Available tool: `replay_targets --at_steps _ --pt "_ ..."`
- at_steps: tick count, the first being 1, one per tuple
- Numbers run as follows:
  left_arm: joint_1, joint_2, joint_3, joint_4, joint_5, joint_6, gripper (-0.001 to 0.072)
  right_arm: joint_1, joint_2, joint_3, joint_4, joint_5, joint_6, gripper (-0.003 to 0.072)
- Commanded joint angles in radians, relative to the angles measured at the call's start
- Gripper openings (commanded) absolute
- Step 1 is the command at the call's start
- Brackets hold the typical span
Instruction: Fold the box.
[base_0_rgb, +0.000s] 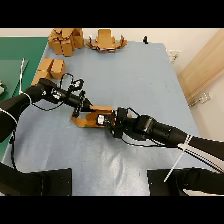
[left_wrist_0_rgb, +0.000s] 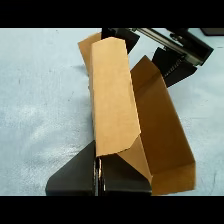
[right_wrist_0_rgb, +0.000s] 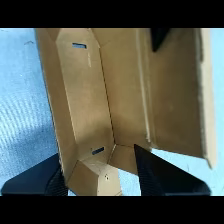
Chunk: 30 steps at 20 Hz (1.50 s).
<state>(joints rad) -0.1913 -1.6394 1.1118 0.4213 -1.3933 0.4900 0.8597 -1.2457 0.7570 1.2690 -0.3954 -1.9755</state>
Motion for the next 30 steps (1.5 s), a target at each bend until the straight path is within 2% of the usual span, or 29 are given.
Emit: replay_targets --at_steps 1,4,9,13,22,30 --pt "0.000 0.000 0.001 0.006 -0.029 -0.016 0.0017 0.000 0.003 0.002 -0.044 0.007 0.013 0.0598" --pt "0.000 0.001 0.001 0.006 -0.031 -0.016 0.0018 0.000 0.007 0.002 -0.088 0.002 0.048 0.0605" --pt "0.000 0.000 0.001 0.006 -0.009 -0.016 0.0018 0.000 0.031 0.002 -0.076 -0.015 0.068 0.0605" --pt "-0.001 0.000 0.001 0.006 -0.005 -0.016 0.0018 0.000 0.048 0.002 -0.019 -0.062 0.067 0.0605" --pt "-0.002 0.000 0.001 0.006 -0.005 -0.019 0.0018 0.009 0.050 0.002 0.129 -0.084 0.063 0.0606" --pt "-0.002 0.000 0.001 0.006 -0.005 -0.019 0.0018 0.009 0.098 0.005 0.195 -0.124 0.017 0.0605"
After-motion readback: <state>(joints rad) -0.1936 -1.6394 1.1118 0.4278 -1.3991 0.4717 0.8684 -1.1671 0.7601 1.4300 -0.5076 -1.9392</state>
